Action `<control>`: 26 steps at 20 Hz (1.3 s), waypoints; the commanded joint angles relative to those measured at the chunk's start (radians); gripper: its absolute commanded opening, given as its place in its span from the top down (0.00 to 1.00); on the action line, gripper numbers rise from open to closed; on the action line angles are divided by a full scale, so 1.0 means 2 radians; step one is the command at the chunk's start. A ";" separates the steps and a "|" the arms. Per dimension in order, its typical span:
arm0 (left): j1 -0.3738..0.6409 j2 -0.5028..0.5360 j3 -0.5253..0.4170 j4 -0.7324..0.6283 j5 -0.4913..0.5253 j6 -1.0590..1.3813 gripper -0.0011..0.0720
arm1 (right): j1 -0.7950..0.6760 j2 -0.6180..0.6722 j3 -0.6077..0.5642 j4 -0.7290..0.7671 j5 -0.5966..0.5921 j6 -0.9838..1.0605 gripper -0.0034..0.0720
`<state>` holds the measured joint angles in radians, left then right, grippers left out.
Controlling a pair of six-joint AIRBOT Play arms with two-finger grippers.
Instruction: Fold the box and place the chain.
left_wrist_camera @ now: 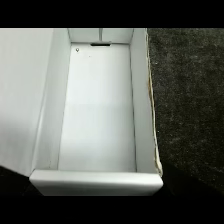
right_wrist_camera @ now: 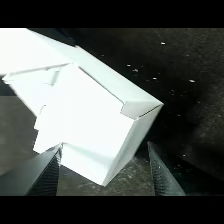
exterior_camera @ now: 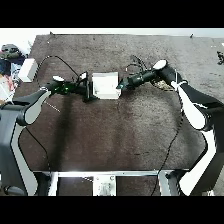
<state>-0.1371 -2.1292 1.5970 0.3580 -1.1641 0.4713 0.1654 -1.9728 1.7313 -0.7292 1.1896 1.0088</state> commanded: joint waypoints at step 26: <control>0.000 0.000 0.000 0.000 -0.003 0.000 0.58 | 0.142 -0.010 0.056 -0.396 -0.084 0.312 0.43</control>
<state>-0.1375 -2.1292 1.5970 0.3576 -1.1702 0.4709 0.4240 -1.9812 1.8114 -1.4235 1.0187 1.5459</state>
